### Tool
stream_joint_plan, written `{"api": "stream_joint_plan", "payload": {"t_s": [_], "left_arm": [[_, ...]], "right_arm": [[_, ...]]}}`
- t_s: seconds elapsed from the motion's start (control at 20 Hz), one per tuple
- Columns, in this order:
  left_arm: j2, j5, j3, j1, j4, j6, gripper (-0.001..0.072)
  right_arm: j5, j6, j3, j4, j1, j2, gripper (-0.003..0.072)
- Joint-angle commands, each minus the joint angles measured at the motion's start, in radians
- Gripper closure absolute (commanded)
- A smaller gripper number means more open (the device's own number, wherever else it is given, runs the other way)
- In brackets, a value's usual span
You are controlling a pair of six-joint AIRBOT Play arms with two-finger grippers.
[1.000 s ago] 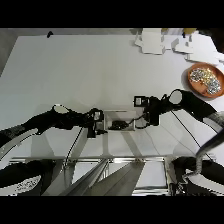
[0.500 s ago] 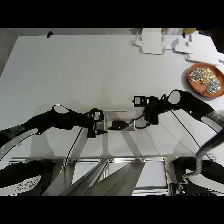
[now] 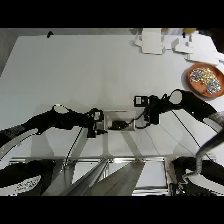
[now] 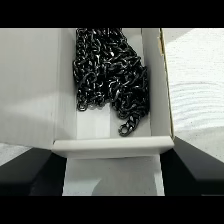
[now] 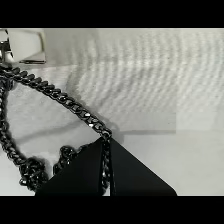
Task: Fold the box and place the chain.
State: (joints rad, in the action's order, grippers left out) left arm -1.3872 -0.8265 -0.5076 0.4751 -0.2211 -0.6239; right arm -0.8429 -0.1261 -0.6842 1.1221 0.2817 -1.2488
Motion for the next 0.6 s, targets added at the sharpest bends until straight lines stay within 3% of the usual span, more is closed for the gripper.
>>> {"api": "stream_joint_plan", "payload": {"t_s": [0.0, 0.3, 0.55], "left_arm": [[0.0, 0.0, -0.001, 0.0, 0.0, 0.0, 0.0453], [0.0, 0.0, -0.001, 0.0, 0.0, 0.0, 0.0453], [0.0, 0.0, -0.001, 0.0, 0.0, 0.0, 0.0453]], "right_arm": [[-0.014, -0.008, 0.0, -0.002, 0.0, 0.068, 0.0671], [-0.075, -0.085, 0.0, -0.056, 0.0, 0.293, 0.0671], [-0.159, -0.085, -0.001, -0.323, 0.0, 0.484, 0.0671]]}}
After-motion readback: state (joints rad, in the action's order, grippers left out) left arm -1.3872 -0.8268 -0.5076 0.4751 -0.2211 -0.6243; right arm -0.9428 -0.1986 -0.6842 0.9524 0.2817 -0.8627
